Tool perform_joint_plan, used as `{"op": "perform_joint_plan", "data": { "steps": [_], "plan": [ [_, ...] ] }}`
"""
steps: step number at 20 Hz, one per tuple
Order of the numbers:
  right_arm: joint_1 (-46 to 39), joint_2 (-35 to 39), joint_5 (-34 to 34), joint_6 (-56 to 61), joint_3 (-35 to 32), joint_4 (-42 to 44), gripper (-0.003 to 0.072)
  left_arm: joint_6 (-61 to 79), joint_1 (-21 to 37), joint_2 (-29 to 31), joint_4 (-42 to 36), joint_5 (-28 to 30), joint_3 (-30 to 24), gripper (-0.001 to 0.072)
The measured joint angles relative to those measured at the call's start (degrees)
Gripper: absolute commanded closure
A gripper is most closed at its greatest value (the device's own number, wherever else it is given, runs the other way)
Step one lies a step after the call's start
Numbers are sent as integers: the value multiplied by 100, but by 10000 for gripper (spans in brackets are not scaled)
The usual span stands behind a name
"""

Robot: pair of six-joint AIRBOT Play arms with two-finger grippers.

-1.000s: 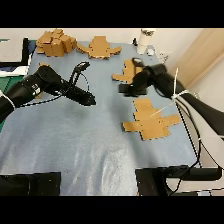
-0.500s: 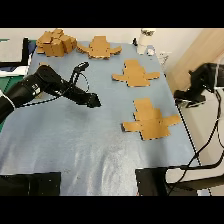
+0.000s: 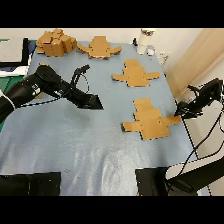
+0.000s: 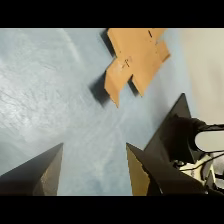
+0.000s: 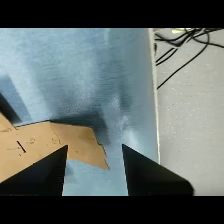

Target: Fold the box.

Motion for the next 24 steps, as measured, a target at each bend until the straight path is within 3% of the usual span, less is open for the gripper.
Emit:
{"op": "perform_joint_plan", "data": {
  "steps": [2,5,6,8,12,15,19,24],
  "plan": [
    [-39,-111,-168,-275,0,216,200,-35,0,0,-120,-98,0,118],
    [-57,-190,-546,-551,0,785,439,-48,0,0,-219,-278,2,118],
    [-59,-201,-686,-603,0,1019,569,-55,0,0,-234,-345,2,118],
    [-55,-216,-968,-693,0,1521,682,-57,0,0,-275,-485,0,118],
    [142,-229,-1360,-763,-7,2223,684,-48,17,0,-343,-647,-7,118],
    [470,-229,-1222,-754,-168,2868,684,55,74,0,-361,-662,-59,118],
    [1126,-125,-831,-636,-675,3368,686,76,352,7,-396,-710,-184,118],
    [1991,573,236,-544,-1799,3543,679,55,925,9,-407,-756,-461,119]
  ]
}}
